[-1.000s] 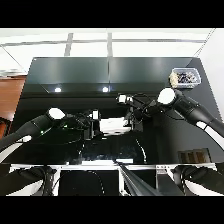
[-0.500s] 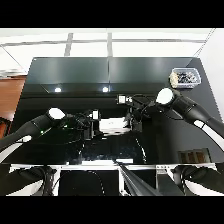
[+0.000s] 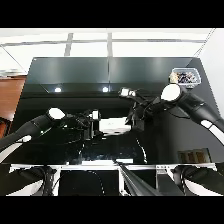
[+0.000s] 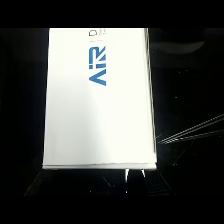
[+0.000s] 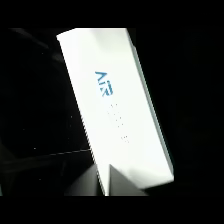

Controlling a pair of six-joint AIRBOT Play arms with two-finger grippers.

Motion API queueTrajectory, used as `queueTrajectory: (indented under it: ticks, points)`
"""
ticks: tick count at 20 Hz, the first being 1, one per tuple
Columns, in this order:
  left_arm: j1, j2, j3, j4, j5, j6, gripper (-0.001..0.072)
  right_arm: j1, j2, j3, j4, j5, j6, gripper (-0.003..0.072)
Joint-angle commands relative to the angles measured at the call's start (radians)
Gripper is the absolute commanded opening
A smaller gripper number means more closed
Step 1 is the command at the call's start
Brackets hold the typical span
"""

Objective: Fold the box and place the chain.

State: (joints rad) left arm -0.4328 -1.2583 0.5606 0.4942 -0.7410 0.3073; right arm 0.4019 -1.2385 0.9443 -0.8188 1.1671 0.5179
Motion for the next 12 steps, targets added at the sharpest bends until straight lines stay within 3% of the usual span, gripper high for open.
queueTrajectory:
  ticks: [1, 6, 12]
  points:
    - [0.000, 0.000, 0.000, 0.000, 0.000, 0.000, 0.0369, -0.080, 0.030, -0.021, 0.030, 0.077, 0.299, 0.0011]
    - [0.000, 0.000, 0.000, 0.000, 0.000, 0.000, 0.0370, -0.136, -0.017, -0.248, 0.585, 0.037, 0.239, 0.0003]
    - [0.000, 0.000, 0.000, 0.000, 0.000, 0.000, 0.0369, -0.084, -0.108, -0.261, 0.623, -0.111, 0.288, 0.0005]
